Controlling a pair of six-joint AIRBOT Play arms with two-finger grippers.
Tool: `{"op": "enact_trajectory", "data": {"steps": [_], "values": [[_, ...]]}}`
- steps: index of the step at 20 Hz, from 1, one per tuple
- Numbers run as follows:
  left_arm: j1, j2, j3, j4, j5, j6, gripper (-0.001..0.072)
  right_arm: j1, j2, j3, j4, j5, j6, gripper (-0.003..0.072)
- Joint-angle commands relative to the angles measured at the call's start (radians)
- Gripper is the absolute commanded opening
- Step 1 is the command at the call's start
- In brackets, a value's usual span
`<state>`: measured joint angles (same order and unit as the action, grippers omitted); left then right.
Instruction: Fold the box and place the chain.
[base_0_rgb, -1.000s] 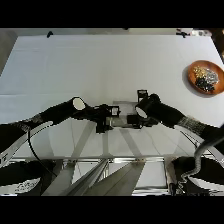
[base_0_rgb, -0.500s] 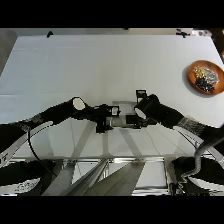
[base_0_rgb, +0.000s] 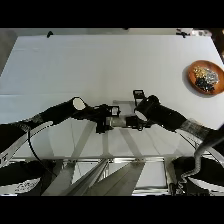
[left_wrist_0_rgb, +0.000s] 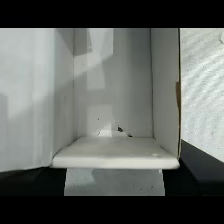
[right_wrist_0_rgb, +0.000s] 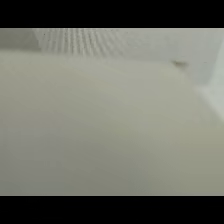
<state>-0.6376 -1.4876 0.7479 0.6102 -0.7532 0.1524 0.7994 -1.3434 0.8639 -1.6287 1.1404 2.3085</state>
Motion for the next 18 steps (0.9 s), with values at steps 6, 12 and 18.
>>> {"op": "enact_trajectory", "data": {"steps": [6,12,18], "values": [[0.0,0.0,0.0,0.0,-0.002,0.0,0.0347,0.066,0.173,0.001,-0.115,0.136,-0.176,0.0503],[0.0,0.0,0.0,0.0,-0.003,0.0,0.0347,0.078,0.441,0.001,-0.168,0.205,-0.284,0.0413],[0.0,0.0,0.0,0.0,-0.003,0.0,0.0347,-0.045,0.627,0.001,-0.554,0.254,-0.435,0.0421]]}}
